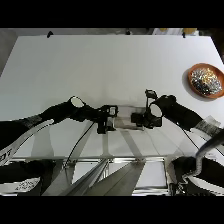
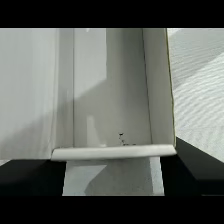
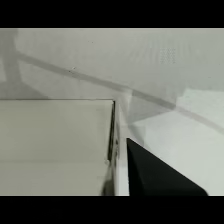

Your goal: Fold the box and place the chain.

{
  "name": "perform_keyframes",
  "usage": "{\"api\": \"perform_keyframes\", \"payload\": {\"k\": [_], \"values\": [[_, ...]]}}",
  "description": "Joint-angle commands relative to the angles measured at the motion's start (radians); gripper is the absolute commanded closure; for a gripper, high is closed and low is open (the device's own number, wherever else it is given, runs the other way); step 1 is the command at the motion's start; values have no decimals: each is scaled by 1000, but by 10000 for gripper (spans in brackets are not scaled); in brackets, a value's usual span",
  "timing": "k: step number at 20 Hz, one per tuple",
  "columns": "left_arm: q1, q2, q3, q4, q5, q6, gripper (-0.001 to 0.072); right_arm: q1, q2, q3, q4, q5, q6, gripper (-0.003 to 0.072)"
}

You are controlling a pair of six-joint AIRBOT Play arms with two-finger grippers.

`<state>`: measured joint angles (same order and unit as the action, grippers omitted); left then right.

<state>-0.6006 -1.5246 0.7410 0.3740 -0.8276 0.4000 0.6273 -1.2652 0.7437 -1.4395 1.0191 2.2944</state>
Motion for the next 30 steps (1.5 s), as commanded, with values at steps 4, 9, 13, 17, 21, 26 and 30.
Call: {"api": "perform_keyframes", "payload": {"k": [4, 9, 13, 17, 21, 26, 30], "values": [[0, 1, 0, 0, 1, 0, 455, 45, -29, 2, -48, -5, 12, 669], [0, 1, 0, 0, 1, 0, 455, 45, -29, 2, -55, -2, 12, 648], [0, 1, 0, 0, 1, 0, 455, 45, -13, 2, -56, -2, 0, 487], [0, 1, 0, 0, 1, 0, 455, 43, 36, 2, -64, -11, 1, 474], [0, 1, 0, 0, 1, 0, 455, 44, 44, 2, -64, -11, 1, 348], [0, 1, 0, 0, 1, 0, 455, 44, 44, 2, -64, -10, 1, 350], [0, 1, 0, 0, 1, 0, 455, 43, 46, 2, -64, -10, 0, 349]]}}
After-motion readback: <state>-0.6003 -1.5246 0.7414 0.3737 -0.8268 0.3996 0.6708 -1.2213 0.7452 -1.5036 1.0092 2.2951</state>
